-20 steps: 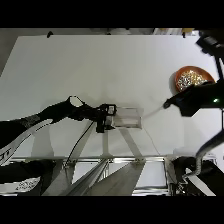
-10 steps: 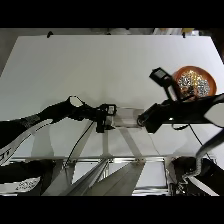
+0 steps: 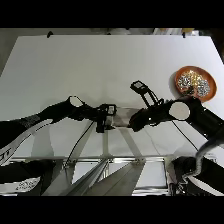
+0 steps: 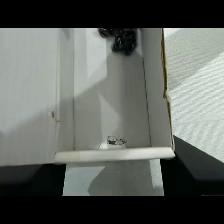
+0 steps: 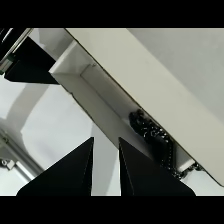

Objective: Fold the box and place the chain.

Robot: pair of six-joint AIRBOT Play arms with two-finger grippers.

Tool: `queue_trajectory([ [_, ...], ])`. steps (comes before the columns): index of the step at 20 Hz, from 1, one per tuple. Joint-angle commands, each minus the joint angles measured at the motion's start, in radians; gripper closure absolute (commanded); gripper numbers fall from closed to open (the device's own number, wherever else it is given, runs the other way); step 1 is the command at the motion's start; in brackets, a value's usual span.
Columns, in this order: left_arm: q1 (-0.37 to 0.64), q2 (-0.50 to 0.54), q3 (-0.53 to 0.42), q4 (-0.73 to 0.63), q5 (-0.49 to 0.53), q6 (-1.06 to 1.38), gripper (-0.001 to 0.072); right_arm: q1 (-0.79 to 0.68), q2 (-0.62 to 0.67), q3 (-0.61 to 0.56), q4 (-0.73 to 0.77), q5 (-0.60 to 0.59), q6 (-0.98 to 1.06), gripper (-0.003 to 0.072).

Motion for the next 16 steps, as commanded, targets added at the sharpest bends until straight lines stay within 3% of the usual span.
queue_trajectory([
  [1, 0.001, 0.000, 0.000, 0.000, 0.000, 0.000, 0.0437, -0.026, 0.048, 0.050, -0.042, 0.104, -0.005, 0.0511],
  [7, 0.001, 0.000, 0.000, 0.000, 0.000, 0.000, 0.0437, -0.287, 0.113, 0.084, -0.203, 0.278, 0.045, 0.0538],
  [11, 0.001, 0.000, 0.000, 0.000, 0.000, 0.000, 0.0437, -0.431, 0.050, 0.046, -0.238, 0.202, 0.041, 0.0531],
  [13, 0.001, 0.000, 0.000, 0.000, 0.000, 0.000, 0.0437, -0.436, -0.002, 0.027, -0.241, 0.159, 0.013, 0.0487],
  [16, 0.001, 0.000, 0.000, 0.000, 0.000, 0.000, 0.0437, -0.425, -0.098, 0.026, -0.248, 0.122, -0.008, 0.0487],
])
